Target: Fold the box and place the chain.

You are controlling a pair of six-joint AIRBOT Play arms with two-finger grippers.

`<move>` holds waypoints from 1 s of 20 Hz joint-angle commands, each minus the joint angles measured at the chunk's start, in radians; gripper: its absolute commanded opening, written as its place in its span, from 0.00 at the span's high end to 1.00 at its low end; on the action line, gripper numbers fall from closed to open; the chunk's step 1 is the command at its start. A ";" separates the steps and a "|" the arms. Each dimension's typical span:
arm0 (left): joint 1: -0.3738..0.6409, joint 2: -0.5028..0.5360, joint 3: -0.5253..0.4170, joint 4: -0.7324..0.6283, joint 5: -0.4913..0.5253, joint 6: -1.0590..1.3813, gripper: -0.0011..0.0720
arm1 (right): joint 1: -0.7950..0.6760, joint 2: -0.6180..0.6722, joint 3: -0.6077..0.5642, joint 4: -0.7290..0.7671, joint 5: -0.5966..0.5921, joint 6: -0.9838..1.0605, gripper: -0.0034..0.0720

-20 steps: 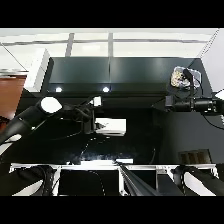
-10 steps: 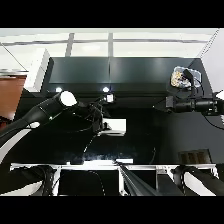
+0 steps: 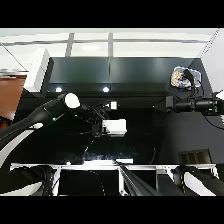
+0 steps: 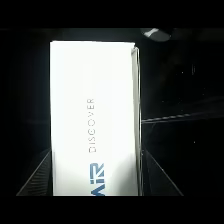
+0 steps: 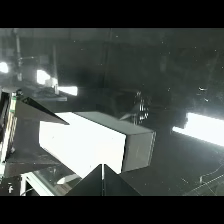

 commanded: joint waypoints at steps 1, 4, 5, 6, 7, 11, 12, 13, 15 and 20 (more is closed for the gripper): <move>-0.008 -0.005 0.001 0.018 0.019 0.008 0.01 | 0.000 0.000 0.000 0.000 -0.002 0.000 0.94; -0.021 -0.020 0.001 0.019 0.047 -0.037 0.01 | 0.000 0.000 0.000 0.001 -0.002 0.000 0.94; -0.027 -0.035 0.001 0.018 0.052 -0.094 0.01 | 0.000 0.000 0.000 0.002 -0.002 0.000 0.94; -0.037 -0.053 0.001 0.025 0.051 -0.125 0.01 | 0.000 0.000 0.000 0.002 -0.002 0.000 0.94; -0.051 -0.074 0.001 0.043 0.053 -0.132 0.01 | 0.000 0.000 0.000 0.002 -0.002 0.000 0.94; -0.113 -0.100 0.001 0.117 0.149 -0.221 0.01 | 0.000 0.000 0.000 0.002 0.000 0.000 0.94; -0.122 -0.100 0.001 0.130 0.166 -0.221 0.01 | 0.000 0.000 0.000 0.002 -0.001 0.000 0.94; -0.130 -0.098 0.002 0.150 0.180 -0.222 0.02 | 0.000 0.000 0.000 0.002 -0.002 0.000 0.94; -0.134 -0.080 0.003 0.200 0.177 -0.275 0.30 | 0.000 0.000 0.000 0.002 0.000 0.001 0.94; -0.030 0.081 0.003 0.464 0.084 -0.613 0.52 | 0.000 0.000 0.000 0.002 0.002 0.007 0.93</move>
